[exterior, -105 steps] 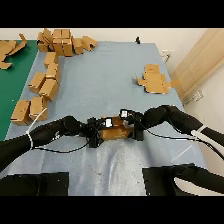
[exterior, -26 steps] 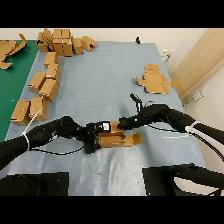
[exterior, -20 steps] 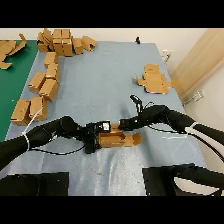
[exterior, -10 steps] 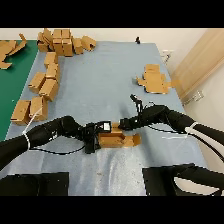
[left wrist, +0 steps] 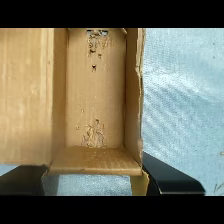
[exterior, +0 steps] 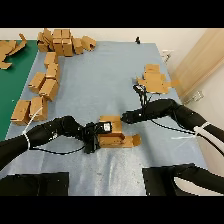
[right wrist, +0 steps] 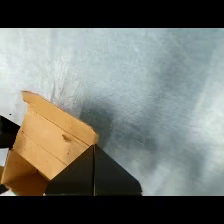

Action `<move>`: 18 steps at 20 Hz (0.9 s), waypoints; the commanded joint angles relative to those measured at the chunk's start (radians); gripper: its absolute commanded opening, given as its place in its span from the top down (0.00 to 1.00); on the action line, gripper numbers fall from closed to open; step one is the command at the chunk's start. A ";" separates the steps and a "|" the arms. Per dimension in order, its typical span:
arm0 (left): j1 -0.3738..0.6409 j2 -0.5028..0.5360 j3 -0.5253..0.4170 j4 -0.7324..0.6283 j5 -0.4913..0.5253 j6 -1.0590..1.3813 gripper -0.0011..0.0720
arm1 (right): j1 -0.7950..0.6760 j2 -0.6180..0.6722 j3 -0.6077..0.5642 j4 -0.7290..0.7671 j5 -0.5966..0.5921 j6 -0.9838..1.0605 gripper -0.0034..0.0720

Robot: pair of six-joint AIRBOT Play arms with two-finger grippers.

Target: Fold the box.

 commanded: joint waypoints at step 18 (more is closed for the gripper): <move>0.000 0.000 0.001 0.007 0.003 0.000 0.27 | 0.230 0.153 -0.145 -0.266 -0.142 -0.683 0.29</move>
